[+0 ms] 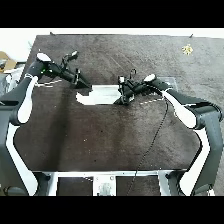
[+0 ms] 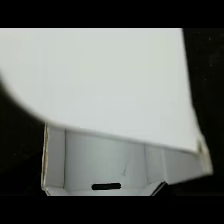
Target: Fold the box and place the chain.
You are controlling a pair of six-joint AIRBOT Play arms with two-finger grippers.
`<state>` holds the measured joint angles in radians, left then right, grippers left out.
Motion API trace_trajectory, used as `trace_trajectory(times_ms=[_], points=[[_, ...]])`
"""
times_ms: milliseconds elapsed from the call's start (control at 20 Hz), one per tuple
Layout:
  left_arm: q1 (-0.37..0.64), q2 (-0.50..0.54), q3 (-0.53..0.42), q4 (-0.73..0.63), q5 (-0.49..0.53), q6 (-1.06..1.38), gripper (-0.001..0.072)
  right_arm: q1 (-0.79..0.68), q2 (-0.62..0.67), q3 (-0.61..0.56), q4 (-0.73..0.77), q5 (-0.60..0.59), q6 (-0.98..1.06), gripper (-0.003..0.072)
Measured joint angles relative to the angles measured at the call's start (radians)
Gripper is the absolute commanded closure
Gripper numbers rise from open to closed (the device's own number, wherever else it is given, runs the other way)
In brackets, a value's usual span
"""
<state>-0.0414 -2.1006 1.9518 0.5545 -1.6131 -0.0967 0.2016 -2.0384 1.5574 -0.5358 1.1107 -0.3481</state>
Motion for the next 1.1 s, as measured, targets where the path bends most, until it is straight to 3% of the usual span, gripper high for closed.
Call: trace_trajectory(times_ms=[100, 300, 500, 1100], points=[[0.001, 0.0, 0.001, -0.002, -0.074, -0.076, 0.0698, 0.0, 0.0, 0.0, 0.0, 0.0, 0.0, 0.0219], [-0.03, 0.0, -0.013, 0.006, -0.172, -0.15, 0.0696, 0.0, 0.0, 0.0, 0.0, 0.0, 0.0, 0.0219], [-0.077, -0.002, -0.019, 0.01, -0.177, -0.174, 0.0697, 0.0, 0.0, 0.0, 0.0, 0.0, 0.0, 0.0219], [-0.11, -0.002, -0.02, -0.073, 0.047, -0.184, 0.0697, -0.001, 0.0, 0.0, 0.002, 0.0, 0.002, 0.0219]])
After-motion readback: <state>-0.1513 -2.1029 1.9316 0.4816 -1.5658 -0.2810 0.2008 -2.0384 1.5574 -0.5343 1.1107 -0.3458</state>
